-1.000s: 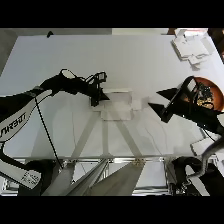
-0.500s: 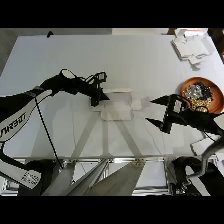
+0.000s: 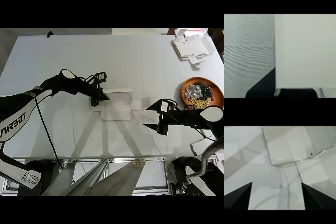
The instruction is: Fold the box and place the chain.
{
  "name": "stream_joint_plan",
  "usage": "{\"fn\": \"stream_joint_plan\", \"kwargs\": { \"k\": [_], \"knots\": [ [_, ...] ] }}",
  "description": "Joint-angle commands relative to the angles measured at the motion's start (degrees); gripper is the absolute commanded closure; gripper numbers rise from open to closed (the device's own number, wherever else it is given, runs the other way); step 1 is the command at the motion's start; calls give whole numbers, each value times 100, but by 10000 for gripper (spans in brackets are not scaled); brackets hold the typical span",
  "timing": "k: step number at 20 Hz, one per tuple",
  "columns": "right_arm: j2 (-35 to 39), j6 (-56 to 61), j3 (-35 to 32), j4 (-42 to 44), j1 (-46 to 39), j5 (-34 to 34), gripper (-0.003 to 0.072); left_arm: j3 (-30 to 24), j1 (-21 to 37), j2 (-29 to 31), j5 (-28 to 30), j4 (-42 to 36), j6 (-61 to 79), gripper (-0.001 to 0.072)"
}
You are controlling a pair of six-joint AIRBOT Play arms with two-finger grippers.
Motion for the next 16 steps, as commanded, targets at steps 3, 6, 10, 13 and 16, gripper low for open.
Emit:
{"fn": "stream_joint_plan", "kwargs": {
  "k": [3,6,10,13,16],
  "knots": [
    [-935,-868,7,621,31,-1220,-8,-2,-2,-4,2,0,0,695],
    [-1172,-1749,7,811,385,-1755,-8,-2,-2,-4,2,2,0,695],
    [-1908,-2435,221,970,481,-1357,-8,-2,-2,-4,2,2,0,695],
    [-2546,-2441,739,994,481,-894,-8,-2,-2,-4,2,2,0,695],
    [-2975,-2441,1027,1207,584,-754,-8,-2,-2,-4,0,0,0,695]
  ]
}}
